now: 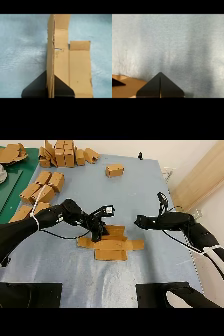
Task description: Fold the box.
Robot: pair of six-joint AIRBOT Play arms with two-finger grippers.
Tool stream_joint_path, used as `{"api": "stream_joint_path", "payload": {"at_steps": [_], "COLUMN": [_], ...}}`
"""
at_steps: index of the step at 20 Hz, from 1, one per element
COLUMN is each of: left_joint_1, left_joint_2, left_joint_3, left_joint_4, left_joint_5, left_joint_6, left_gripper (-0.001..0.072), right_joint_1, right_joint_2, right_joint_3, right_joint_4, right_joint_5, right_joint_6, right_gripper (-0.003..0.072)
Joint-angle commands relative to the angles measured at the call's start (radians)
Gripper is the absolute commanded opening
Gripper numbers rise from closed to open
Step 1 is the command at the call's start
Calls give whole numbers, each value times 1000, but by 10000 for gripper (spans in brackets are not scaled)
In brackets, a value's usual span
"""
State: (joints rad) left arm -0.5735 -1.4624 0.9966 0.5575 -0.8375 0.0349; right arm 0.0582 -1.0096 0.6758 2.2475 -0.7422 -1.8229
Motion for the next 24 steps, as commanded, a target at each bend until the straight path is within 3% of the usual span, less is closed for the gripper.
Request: {"api": "stream_joint_path", "payload": {"at_steps": [1,12,15,19,24], "left_joint_1": [0,2,2,2,1], "left_joint_2": [-1,-1,-1,-1,-1], "left_joint_3": [-2,-1,-1,9,31], "left_joint_4": [11,31,34,48,53], "left_joint_5": [-29,-27,-25,-29,-37], "left_joint_6": [-48,-50,-50,-50,-51], "left_gripper": [11,12,12,12,12], "right_joint_1": [0,29,96,110,110], "right_joint_2": [0,19,131,331,393], "right_joint_3": [0,-7,-57,-151,-172], "right_joint_4": [0,-9,-115,-312,-314], "right_joint_5": [-1,0,24,19,-29], "right_joint_6": [-2,-71,-35,170,183], "right_gripper": [4,2,1,1,2]}}
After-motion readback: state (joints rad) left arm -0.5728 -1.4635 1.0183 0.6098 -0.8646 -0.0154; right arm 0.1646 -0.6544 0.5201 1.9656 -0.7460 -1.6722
